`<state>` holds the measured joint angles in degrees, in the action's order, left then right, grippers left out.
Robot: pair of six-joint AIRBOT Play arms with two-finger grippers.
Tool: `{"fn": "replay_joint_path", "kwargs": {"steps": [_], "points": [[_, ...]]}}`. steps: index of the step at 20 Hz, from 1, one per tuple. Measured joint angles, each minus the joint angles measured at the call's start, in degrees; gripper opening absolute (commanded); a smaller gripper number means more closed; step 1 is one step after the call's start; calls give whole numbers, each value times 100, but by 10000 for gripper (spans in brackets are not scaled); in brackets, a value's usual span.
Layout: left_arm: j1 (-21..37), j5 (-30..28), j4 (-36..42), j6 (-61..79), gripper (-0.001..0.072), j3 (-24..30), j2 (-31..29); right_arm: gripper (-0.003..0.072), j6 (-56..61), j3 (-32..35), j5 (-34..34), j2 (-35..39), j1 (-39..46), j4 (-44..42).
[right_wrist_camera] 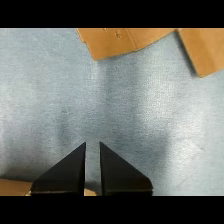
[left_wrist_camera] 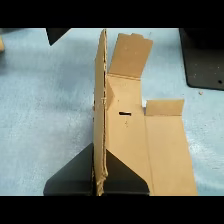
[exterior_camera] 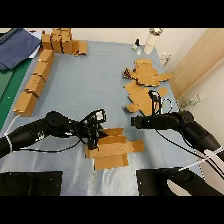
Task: Fold the box.
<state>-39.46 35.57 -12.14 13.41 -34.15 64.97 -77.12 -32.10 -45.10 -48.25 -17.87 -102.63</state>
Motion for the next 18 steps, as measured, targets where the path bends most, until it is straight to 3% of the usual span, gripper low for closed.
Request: {"fn": "replay_joint_path", "kwargs": {"steps": [2,8,18], "points": [[-118,28,7,39,10,4,0,93,0,0,4,0,0,4],[-595,-260,-227,33,11,118,-11,93,-2,0,9,0,0,94],[-730,-374,-317,-328,11,243,-79,93,-2,0,11,0,0,181]]}}
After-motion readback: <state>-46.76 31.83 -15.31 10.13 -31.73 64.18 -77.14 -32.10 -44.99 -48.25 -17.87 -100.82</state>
